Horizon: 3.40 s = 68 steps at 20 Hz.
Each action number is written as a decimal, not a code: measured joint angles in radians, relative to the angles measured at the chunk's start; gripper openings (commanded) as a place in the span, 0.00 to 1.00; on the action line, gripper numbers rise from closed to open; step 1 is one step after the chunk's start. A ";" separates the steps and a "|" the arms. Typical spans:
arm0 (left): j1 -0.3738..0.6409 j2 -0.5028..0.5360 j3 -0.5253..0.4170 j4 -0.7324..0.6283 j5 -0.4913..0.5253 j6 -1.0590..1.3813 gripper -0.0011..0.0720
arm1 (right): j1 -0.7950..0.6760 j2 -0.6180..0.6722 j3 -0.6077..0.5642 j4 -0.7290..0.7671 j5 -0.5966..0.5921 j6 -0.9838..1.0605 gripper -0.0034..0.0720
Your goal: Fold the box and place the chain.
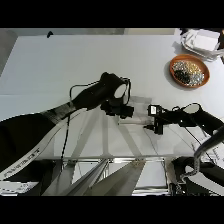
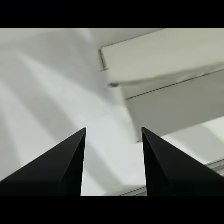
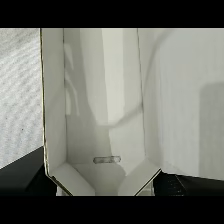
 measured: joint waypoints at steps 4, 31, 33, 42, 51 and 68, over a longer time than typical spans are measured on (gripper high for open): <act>0.050 0.093 -0.009 -0.003 -0.074 0.355 0.89 | 0.000 0.000 0.000 0.000 0.000 0.000 0.47; 0.190 0.159 -0.585 -0.605 0.593 2.041 0.99 | 0.000 0.000 0.000 0.001 0.000 0.000 0.47; 0.190 0.145 -0.586 -0.638 0.588 2.058 0.99 | 0.000 0.000 0.000 0.001 0.000 0.000 0.47; 0.179 0.106 -0.585 -0.734 0.584 2.113 0.98 | 0.000 0.000 0.000 0.000 0.002 -0.001 0.47; 0.175 0.071 -0.586 -0.795 0.588 2.118 0.96 | 0.000 0.000 0.000 0.000 0.002 0.000 0.47; 0.168 0.058 -0.586 -0.876 0.631 2.121 0.47 | 0.000 0.000 0.000 0.001 -0.002 0.001 0.47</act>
